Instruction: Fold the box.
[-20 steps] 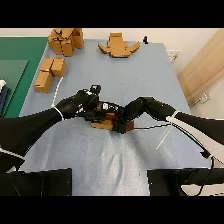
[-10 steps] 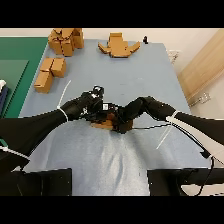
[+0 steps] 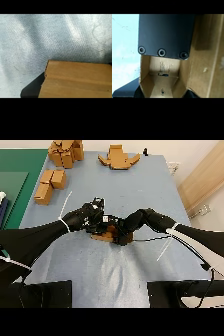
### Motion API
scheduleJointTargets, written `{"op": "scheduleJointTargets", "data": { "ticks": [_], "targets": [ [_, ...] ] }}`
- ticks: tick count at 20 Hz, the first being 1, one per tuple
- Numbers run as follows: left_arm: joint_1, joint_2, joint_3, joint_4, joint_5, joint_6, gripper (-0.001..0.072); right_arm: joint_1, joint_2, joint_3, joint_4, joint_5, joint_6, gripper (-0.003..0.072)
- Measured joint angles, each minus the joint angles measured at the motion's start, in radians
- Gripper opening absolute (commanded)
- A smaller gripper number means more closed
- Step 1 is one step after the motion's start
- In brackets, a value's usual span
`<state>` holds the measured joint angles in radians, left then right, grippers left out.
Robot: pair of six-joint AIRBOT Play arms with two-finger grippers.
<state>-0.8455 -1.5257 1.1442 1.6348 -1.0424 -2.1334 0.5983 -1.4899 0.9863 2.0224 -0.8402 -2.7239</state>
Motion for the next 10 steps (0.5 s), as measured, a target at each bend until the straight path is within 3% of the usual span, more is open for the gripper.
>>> {"op": "scheduleJointTargets", "data": {
  "ticks": [10],
  "targets": [
    [0.000,0.000,0.000,-0.018,-0.002,-0.014,0.0032,0.000,0.000,0.000,0.000,-0.002,0.000,0.0508]
  ]
}}
